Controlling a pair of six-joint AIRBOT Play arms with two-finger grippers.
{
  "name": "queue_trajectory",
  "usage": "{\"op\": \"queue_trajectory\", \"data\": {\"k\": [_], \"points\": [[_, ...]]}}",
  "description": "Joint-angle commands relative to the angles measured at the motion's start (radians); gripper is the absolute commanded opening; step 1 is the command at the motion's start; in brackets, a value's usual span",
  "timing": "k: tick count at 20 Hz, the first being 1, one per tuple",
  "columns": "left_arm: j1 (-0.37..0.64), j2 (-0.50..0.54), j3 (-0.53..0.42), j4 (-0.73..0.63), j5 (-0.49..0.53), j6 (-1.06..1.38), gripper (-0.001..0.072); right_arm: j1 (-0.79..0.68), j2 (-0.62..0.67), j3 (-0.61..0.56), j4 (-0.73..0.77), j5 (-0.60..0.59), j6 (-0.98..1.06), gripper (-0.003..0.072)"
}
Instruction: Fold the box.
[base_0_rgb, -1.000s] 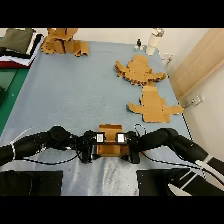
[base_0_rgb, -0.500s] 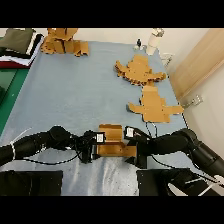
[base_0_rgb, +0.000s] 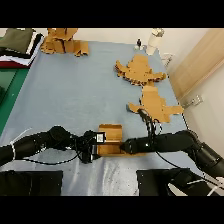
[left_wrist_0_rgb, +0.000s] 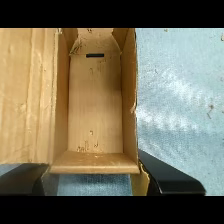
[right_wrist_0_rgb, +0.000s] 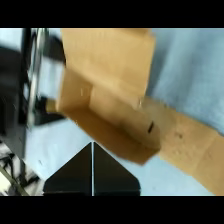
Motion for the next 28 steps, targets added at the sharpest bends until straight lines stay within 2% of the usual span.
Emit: {"op": "queue_trajectory", "data": {"k": [1, 7, 11, 20, 22, 25, 28], "points": [[0.001, 0.0, 0.0, 0.0, 0.0, 0.001, 0.0466, -0.002, -0.114, 0.073, 0.014, 0.146, 0.034, 0.0002], [0.001, 0.0, 0.0, 0.0, 0.0, 0.001, 0.0466, -0.003, -0.554, 0.264, 0.002, 0.148, -0.109, 0.0], [0.001, 0.0, 0.0, 0.0, 0.0, 0.001, 0.0466, -0.002, -0.643, 0.269, -0.013, 0.149, -0.137, -0.0001], [0.001, 0.0, 0.0, 0.0, 0.0, 0.001, 0.0466, -0.002, -0.621, 0.276, -0.114, 0.168, -0.137, -0.0001], [0.001, 0.0, 0.0, 0.0, 0.0, 0.001, 0.0466, -0.002, -0.545, 0.296, -0.184, 0.109, -0.137, -0.0001], [0.001, 0.0, 0.0, 0.0, 0.0, 0.001, 0.0466, -0.002, -0.35, 0.313, -0.379, -0.016, -0.124, -0.0001], [0.001, 0.0, 0.0, 0.0, 0.0, 0.001, 0.0466, -0.001, -0.179, 0.311, -0.468, -0.217, -0.157, 0.0006]]}}
